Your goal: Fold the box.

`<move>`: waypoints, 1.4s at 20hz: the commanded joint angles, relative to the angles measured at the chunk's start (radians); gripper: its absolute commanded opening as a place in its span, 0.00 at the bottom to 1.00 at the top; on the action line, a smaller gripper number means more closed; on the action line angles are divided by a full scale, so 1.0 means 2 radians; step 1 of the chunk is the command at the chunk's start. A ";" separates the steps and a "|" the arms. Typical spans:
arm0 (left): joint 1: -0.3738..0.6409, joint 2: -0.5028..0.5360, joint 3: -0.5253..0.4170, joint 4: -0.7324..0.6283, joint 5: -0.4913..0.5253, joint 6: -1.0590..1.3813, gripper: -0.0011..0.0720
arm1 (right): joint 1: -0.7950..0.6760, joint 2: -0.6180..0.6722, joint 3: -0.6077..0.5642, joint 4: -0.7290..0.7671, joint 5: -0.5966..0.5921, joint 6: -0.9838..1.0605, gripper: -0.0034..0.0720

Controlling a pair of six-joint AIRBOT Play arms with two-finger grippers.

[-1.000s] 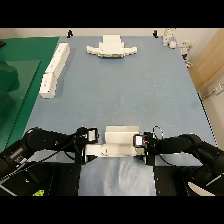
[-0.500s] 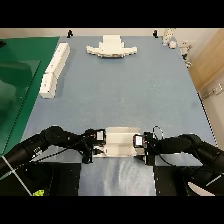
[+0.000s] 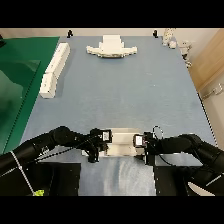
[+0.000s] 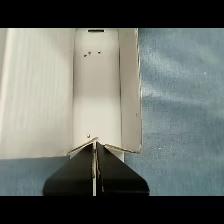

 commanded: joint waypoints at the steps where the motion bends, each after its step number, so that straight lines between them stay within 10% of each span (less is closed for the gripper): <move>1: -0.011 -0.012 0.006 -0.009 0.013 0.002 0.08 | 0.000 0.000 0.000 0.000 0.000 0.000 0.76; 3: -0.011 -0.012 0.006 -0.009 0.012 0.002 0.22 | 0.000 0.000 0.000 0.000 0.000 0.000 0.76; 4: -0.011 -0.012 0.006 -0.009 0.011 0.000 0.64 | 0.000 0.000 0.000 0.000 0.000 0.000 0.76; 5: -0.011 -0.012 0.006 -0.009 0.009 -0.002 0.75 | 0.000 0.000 0.000 0.000 0.000 0.000 0.76; 8: -0.011 -0.012 0.006 -0.007 0.008 -0.002 0.75 | 0.000 0.000 0.000 0.000 0.000 0.000 0.76; 11: -0.011 -0.010 0.006 0.001 0.002 -0.005 0.23 | 0.000 0.000 0.000 0.000 0.000 0.000 0.76; 13: -0.010 -0.003 0.006 0.018 -0.006 -0.029 0.06 | 0.000 0.000 0.000 0.000 0.000 0.000 0.76; 22: -0.002 0.152 0.042 0.292 -0.130 -0.562 0.04 | 0.000 0.000 0.000 0.000 0.000 0.000 0.76; 28: 0.134 0.199 0.050 0.353 -0.269 -0.823 0.04 | 0.000 0.000 0.000 0.000 0.000 0.000 0.76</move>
